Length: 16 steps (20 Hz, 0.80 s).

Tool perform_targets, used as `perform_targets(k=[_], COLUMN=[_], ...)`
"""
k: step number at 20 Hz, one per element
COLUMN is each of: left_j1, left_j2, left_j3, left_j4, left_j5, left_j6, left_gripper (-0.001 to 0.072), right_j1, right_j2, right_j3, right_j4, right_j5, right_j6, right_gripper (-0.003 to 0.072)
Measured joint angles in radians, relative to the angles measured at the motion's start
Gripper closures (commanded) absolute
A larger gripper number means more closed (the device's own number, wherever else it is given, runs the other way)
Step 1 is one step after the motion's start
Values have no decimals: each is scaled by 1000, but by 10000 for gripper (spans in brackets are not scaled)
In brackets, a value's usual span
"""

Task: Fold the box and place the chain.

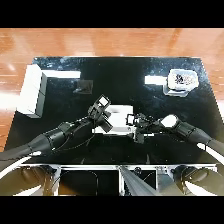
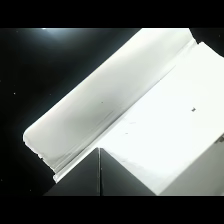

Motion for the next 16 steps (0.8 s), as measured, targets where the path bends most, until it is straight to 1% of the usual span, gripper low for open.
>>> perform_targets(k=[3, 6, 9, 11, 15, 16], left_j1=[28, 91, 176, 244, 379, 409], left_j2=[31, 108, 207, 270, 329, 333], left_j3=[19, 29, 32, 34, 33, 32], left_j4=[21, 61, 104, 139, 174, 176], left_j5=[82, 222, 392, 528, 806, 855], left_j6=[-6, -6, -6, -6, 31, 55], left_gripper=[691, 691, 691, 690, 688, 686], right_j1=[0, 0, 0, 0, 0, 0], right_j2=[0, 0, 0, 0, 0, 0], right_j3=[0, 0, 0, 0, 0, 0], right_j4=[-2, -3, -3, -3, -2, -2], right_j5=[1, 2, 2, 2, 2, 2], right_j6=[-1, -1, -1, -1, -1, -1], right_gripper=[98, 98, 98, 98, 98, 98])
